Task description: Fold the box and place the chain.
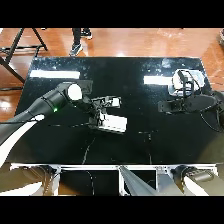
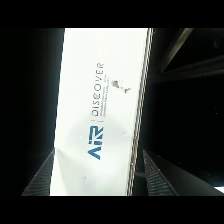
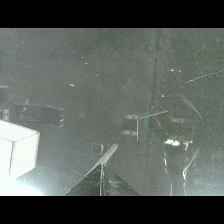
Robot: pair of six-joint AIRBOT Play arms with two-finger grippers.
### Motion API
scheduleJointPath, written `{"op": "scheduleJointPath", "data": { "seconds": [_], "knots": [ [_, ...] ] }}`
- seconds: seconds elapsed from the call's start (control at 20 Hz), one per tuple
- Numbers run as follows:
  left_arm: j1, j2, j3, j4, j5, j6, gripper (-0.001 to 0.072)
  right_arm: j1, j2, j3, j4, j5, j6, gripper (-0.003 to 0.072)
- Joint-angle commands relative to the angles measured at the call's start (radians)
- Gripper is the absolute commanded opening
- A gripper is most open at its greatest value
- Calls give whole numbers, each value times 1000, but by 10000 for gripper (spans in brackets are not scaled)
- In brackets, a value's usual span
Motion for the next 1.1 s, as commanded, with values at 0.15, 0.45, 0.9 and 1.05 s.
{"op": "scheduleJointPath", "data": {
  "seconds": [0.15, 0.45, 0.9, 1.05],
  "knots": [
    [0, -10, 0, 2, 3, 13, 651, 0, 0, 1, 0, 0, 0, 15],
    [-1, -10, 0, 1, 2, 13, 651, 0, 0, 1, 0, 0, 0, 15],
    [0, -6, 0, 2, 22, 12, 651, 0, 0, 1, 1, -1, 0, 15],
    [0, -3, 0, 2, 21, 12, 651, 0, 0, 1, 1, -1, 0, 15]
  ]
}}
